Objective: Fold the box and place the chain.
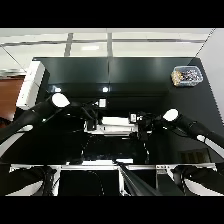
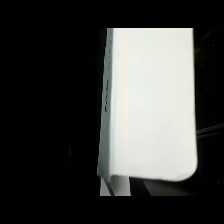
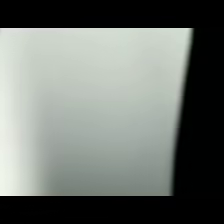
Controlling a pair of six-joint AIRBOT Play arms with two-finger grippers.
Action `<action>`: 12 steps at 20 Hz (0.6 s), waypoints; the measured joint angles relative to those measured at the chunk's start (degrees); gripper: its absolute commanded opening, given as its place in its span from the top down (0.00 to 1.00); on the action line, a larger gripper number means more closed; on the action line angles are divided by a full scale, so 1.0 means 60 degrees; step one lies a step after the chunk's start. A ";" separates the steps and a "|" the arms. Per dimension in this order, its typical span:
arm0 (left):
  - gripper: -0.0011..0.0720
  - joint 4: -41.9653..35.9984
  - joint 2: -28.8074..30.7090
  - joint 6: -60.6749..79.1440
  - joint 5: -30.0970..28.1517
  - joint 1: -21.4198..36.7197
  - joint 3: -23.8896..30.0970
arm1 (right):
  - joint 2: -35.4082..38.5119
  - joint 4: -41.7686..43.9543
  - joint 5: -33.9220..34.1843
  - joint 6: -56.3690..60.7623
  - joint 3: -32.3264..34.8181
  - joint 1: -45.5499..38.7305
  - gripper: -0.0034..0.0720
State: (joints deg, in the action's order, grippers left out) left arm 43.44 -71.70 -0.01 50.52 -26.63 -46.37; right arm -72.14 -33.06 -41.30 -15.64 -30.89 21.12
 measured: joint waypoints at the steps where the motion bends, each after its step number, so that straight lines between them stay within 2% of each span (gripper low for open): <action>1: 0.40 0.0528 0.0331 -0.0576 0.0189 0.0106 0.0000 | 0.0000 -0.0004 0.0000 0.0000 0.0000 0.0007 0.49; 2: 0.41 0.1045 0.0627 -0.1177 0.0328 0.0229 0.0000 | 0.0000 -0.0007 0.0000 0.0000 0.0000 0.0007 0.59; 3: 0.43 0.1494 0.0896 -0.1832 0.0579 0.0375 0.0000 | 0.0000 -0.0015 -0.0007 -0.0004 0.0000 0.0007 0.63; 4: 0.63 0.1876 0.1144 -0.2579 0.0976 0.0543 0.0000 | 0.0000 -0.0025 -0.0018 -0.0015 0.0000 0.0007 0.63; 5: 0.92 0.2120 0.1308 -0.3311 0.1406 0.0685 0.0000 | 0.0000 -0.0036 -0.0036 -0.0036 0.0000 0.0007 0.63; 7: 0.95 0.2197 0.1508 -0.4659 0.2408 0.0860 0.0095 | 0.0000 -0.0062 -0.0102 -0.0069 0.0000 0.0007 0.64; 9: 0.95 0.1443 0.1592 -0.5428 0.3220 0.0754 0.0455 | 0.0000 -0.0076 -0.0135 -0.0084 0.0000 0.0007 0.64; 12: 0.95 -0.0339 0.1628 -0.6051 0.2801 0.0098 0.1257 | 0.0000 -0.0102 -0.0164 -0.0102 0.0000 0.0007 0.63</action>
